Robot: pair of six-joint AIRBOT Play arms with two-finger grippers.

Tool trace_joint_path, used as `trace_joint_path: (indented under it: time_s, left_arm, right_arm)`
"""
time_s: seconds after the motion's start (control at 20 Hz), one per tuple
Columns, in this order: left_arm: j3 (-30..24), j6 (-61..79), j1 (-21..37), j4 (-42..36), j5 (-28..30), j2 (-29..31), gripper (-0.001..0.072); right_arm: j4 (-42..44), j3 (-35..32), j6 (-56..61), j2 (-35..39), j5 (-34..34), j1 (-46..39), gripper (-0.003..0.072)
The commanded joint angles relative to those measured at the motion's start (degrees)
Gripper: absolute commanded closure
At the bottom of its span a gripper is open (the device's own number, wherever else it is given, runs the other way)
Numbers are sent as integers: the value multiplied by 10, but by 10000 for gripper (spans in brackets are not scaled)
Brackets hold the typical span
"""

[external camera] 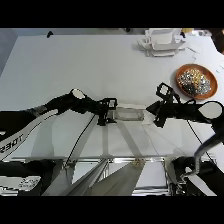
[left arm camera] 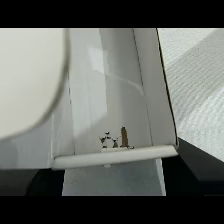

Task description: Fold the box and place the chain.

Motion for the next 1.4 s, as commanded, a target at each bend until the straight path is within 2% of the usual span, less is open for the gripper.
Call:
trace_joint_path:
  time_s: [0.0, 0.3, 0.45, 0.6, 0.85, 1.0, 1.1, 1.2, 1.35]
  left_arm:
    - [0, 0, 0, 0, 0, 0, 501]
    - [0, 0, 0, 0, 0, 0, 501]
    - [0, 0, 0, 0, 0, 0, 501]
    - [0, 0, 0, 0, 0, 0, 501]
    - [0, 0, 0, 0, 0, 0, 501]
    - [0, 0, 0, 0, 0, 0, 501]
    - [0, 0, 0, 0, 0, 0, 501]
    - [0, 0, 0, 0, 0, 0, 501]
    - [0, 0, 0, 0, 0, 0, 501]
  right_arm:
    - [90, 1, -7, -12, -5, 1, 669]
    - [108, 1, 62, -122, -123, 1, 667]
    - [108, 1, 63, -179, -115, 1, 667]
    - [99, 1, 77, -199, -91, 1, 667]
    - [118, 10, 83, -191, -47, 0, 667]
    - [108, 50, 133, -162, 1, 0, 667]
    - [90, 73, 150, -124, 9, 0, 667]
    - [43, 79, 146, -81, 9, 0, 668]
    - [-115, 79, 145, -42, 48, 0, 667]
